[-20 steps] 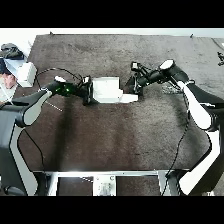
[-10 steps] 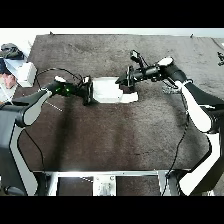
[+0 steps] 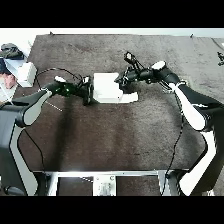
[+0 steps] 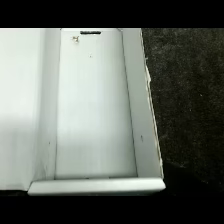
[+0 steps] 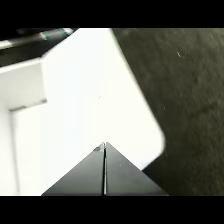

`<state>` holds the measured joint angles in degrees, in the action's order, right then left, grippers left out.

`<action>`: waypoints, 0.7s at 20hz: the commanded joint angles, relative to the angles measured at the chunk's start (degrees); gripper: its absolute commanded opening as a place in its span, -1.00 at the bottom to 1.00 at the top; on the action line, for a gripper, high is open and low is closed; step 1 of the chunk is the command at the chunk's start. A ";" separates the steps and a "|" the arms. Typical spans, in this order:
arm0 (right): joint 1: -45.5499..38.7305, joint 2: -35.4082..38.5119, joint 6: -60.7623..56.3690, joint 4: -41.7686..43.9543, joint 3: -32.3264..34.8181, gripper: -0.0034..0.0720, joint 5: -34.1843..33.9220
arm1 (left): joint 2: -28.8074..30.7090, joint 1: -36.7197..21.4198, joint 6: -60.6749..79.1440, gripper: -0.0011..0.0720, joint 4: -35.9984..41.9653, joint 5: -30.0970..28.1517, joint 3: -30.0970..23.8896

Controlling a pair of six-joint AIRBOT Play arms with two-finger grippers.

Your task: Fold the box and place the chain.

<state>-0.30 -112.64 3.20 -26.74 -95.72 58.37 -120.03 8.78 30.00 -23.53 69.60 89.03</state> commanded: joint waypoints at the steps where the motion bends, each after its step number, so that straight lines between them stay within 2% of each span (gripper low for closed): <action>1: -0.04 -2.14 -0.50 -1.09 0.02 -0.94 -2.29 | -0.04 0.00 0.02 -0.21 -0.02 0.00 0.00; 4: -0.02 -2.93 -0.52 -4.17 0.04 -0.94 -2.27 | -0.04 0.00 0.02 -0.21 -0.02 0.00 0.00; 12: -0.02 -2.93 -0.46 -4.04 0.00 -0.94 -2.29 | -0.04 0.00 0.02 -0.21 -0.02 -0.02 0.00; 13: -0.02 -2.60 -0.46 -3.91 0.00 -0.87 -2.29 | -0.04 -0.02 0.02 -0.21 -0.02 -0.04 0.00; 14: -0.04 -1.81 -0.48 -3.91 0.00 -0.36 -2.32 | -0.04 -0.02 0.02 -0.21 -0.02 -0.04 0.00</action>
<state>-0.30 -115.26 2.72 -30.79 -95.70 55.90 -120.05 8.78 30.02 -23.53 69.63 89.03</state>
